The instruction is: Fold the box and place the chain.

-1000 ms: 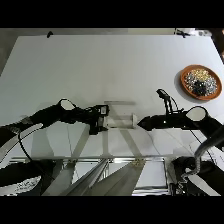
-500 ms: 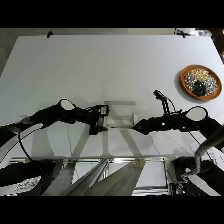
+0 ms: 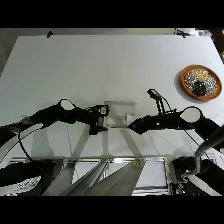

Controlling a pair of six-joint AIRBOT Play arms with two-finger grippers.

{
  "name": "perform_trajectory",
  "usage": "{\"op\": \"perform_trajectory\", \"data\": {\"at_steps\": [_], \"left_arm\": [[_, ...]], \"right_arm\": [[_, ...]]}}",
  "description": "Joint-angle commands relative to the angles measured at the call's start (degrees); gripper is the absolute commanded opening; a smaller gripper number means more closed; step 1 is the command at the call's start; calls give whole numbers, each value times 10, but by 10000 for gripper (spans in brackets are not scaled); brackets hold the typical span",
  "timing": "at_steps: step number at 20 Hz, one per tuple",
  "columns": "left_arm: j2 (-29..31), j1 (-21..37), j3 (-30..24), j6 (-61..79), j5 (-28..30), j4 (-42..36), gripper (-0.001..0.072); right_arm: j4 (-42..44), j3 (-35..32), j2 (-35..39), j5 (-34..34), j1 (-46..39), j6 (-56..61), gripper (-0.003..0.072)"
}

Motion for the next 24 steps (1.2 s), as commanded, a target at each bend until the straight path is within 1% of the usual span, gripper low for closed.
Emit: {"op": "perform_trajectory", "data": {"at_steps": [1,3,4,6,8,10,11,12,15,16,17,18,20,22,23,24], "left_arm": [[0,0,0,0,0,0,332],[0,0,0,0,0,0,332],[0,0,0,0,0,0,332],[0,0,0,0,0,0,332],[0,0,0,0,0,0,332],[0,0,0,0,0,0,332],[0,0,0,0,0,0,332],[0,0,0,0,0,0,332],[0,0,0,0,0,0,332],[0,0,0,0,0,0,332],[0,0,0,0,0,0,332],[0,0,0,0,0,0,332],[0,0,0,0,0,0,332],[0,0,0,0,0,0,332],[0,0,0,0,0,0,332],[0,0,0,0,0,0,332]], "right_arm": [[-3,31,0,5,7,11,546],[-21,32,0,6,7,35,534],[-49,32,-1,8,7,62,515],[-88,33,0,19,7,88,514],[-89,44,5,35,7,88,514],[-100,64,21,67,6,89,514],[-116,72,34,85,0,91,501],[-133,73,47,103,-13,105,499],[-204,73,83,185,-79,132,498],[-222,73,91,207,-105,132,457],[-239,72,97,222,-132,133,387],[-256,70,97,225,-155,145,377],[-274,55,95,197,-179,151,279],[-293,34,87,163,-186,151,267],[-317,29,80,160,-187,155,248],[-347,27,72,160,-187,167,200]]}}
